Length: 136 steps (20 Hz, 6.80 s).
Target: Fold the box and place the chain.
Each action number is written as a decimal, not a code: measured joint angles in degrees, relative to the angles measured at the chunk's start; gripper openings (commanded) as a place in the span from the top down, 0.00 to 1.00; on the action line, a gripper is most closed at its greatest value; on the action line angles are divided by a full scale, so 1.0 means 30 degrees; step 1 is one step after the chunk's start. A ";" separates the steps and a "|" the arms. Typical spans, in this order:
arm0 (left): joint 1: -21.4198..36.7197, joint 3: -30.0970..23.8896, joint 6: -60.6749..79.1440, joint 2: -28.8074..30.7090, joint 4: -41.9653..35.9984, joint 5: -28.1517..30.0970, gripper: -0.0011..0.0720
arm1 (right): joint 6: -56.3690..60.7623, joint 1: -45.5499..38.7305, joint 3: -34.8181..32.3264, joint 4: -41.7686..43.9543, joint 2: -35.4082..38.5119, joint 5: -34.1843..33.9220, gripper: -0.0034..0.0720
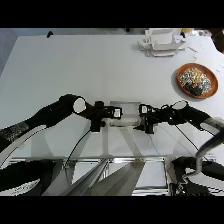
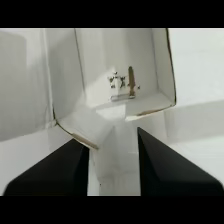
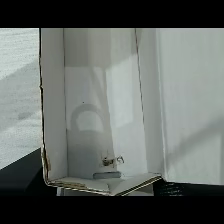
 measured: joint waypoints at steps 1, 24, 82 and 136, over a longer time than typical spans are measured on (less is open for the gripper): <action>-0.0058 0.0000 0.0000 -0.0051 -0.0153 0.0073 0.65 | 0.0000 0.0000 0.0000 0.0000 0.0000 0.0000 0.42; -0.1355 -0.0007 -0.0124 -0.1049 -0.1909 0.2404 0.17 | 0.0000 -0.0007 0.0007 0.0000 0.0000 0.0000 0.42; 0.2098 -0.0831 -1.9744 0.0656 -0.6069 -0.1800 0.43 | -0.0007 0.0000 0.0007 0.0000 0.0000 0.0000 0.42; -0.4204 0.6936 -4.2060 -0.5180 0.8138 -0.4976 0.98 | 0.0007 -0.0007 0.0007 0.0007 0.0000 0.0000 0.42</action>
